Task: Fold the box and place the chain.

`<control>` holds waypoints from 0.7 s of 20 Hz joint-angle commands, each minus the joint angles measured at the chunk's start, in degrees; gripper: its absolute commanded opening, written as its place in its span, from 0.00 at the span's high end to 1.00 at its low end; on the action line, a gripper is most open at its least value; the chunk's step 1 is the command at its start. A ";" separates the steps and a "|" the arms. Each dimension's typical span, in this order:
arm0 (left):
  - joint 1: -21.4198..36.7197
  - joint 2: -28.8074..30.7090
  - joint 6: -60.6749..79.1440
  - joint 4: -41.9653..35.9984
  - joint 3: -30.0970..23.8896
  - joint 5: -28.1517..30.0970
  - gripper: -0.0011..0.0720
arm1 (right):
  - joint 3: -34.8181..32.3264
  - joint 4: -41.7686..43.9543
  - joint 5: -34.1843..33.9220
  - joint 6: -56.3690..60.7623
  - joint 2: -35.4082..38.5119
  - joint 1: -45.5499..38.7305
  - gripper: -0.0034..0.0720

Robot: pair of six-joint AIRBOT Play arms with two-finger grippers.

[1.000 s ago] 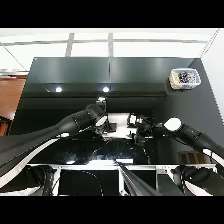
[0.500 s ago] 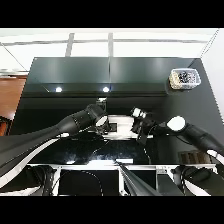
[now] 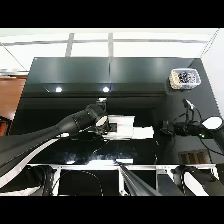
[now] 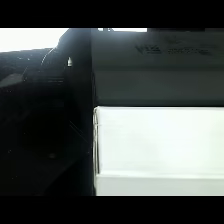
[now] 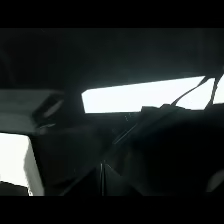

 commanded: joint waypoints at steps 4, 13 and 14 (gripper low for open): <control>0.04 0.02 -0.02 0.02 0.07 -0.02 0.94 | -2.14 23.89 3.08 -14.29 -13.20 6.84 0.94; 0.02 0.02 -0.02 0.00 0.07 -0.02 0.94 | 7.61 24.65 15.30 -20.55 -15.47 9.99 0.10; 0.02 0.02 -0.02 0.00 0.07 -0.02 0.94 | 7.74 26.12 16.70 -20.55 -15.47 9.99 0.10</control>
